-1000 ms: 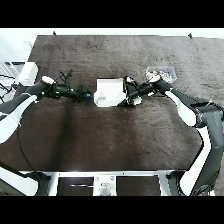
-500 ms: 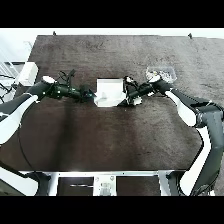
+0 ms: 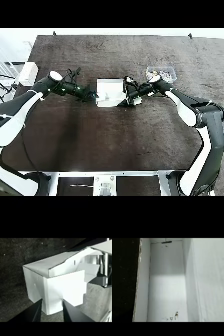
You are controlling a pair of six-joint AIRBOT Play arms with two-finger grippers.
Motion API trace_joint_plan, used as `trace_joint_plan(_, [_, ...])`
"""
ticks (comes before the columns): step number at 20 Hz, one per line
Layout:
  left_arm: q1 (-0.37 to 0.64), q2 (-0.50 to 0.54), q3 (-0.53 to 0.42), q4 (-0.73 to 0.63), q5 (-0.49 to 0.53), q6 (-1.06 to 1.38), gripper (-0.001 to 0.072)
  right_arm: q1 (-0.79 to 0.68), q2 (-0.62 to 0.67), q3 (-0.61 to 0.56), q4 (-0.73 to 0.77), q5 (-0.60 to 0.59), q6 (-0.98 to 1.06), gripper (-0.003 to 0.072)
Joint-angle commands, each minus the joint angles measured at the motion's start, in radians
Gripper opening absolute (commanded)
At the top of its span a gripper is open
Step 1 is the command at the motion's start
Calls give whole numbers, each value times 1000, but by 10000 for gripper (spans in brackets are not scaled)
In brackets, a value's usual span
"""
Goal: Fold the box and place the chain.
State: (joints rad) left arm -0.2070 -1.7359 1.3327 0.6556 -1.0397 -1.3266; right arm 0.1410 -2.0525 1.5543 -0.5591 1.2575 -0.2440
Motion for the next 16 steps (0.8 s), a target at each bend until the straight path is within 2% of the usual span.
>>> trace_joint_plan(1, [-24, 1, 50, 99, 3, -80, 329, 1, 0, 0, 0, 0, 0, 583])
trace_joint_plan(3, [-39, 1, 76, 157, 2, -127, 330, 1, 0, 0, 0, 0, 0, 583])
trace_joint_plan(11, [-87, 1, 83, 226, 29, -262, 338, 1, 0, 0, 0, 0, 0, 583])
trace_joint_plan(16, [-116, 0, 156, 342, 14, -361, 357, 1, 0, 0, 0, 0, 0, 583])
